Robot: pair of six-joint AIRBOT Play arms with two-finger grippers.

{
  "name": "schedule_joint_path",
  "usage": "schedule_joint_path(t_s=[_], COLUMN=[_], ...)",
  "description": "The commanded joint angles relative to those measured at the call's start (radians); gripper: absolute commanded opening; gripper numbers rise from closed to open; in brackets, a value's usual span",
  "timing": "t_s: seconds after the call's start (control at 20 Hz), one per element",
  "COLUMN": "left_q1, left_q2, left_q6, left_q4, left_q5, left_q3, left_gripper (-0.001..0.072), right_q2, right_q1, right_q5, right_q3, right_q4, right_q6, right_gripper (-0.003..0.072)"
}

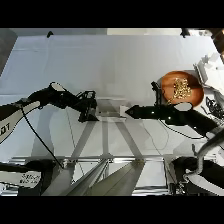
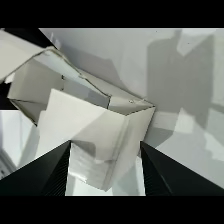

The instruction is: Fold the box and place the chain.

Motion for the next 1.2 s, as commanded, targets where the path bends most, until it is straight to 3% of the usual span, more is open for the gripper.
schedule_joint_path(t_s=[0.0, 0.25, 0.6, 0.8, 1.0, 1.1, 1.15], left_q1=[0.000, 0.000, 0.000, 0.000, 0.000, 0.000, 0.000], left_q2=[0.000, 0.000, 0.000, 0.000, 0.000, 0.000, 0.000], left_q6=[0.000, 0.000, 0.000, 0.000, 0.000, 0.000, 0.000], left_q4=[0.000, 0.000, 0.000, 0.000, 0.000, 0.000, 0.000], left_q5=[0.000, 0.000, 0.000, 0.000, 0.000, 0.000, 0.000], left_q3=[0.000, 0.000, 0.000, 0.000, 0.000, 0.000, 0.000], left_gripper=[0.0154, 0.0154, 0.0154, 0.0154, 0.0154, 0.0154, 0.0154], right_q2=[0.001, -0.019, -0.028, -0.028, -0.028, -0.028, -0.028], right_q1=[0.058, 0.117, 0.190, 0.190, 0.190, 0.190, 0.190], right_q5=[-0.051, -0.130, -0.233, -0.268, -0.216, -0.142, -0.107], right_q3=[0.025, 0.076, 0.077, 0.079, 0.135, 0.185, 0.209], right_q4=[-0.006, -0.035, -0.343, -0.400, -0.445, -0.551, -0.613], right_q6=[0.003, 0.118, 0.296, 0.363, 0.363, 0.365, 0.391], right_gripper=[0.0482, 0.0479, 0.0479, 0.0479, 0.0481, 0.0484, 0.0528])
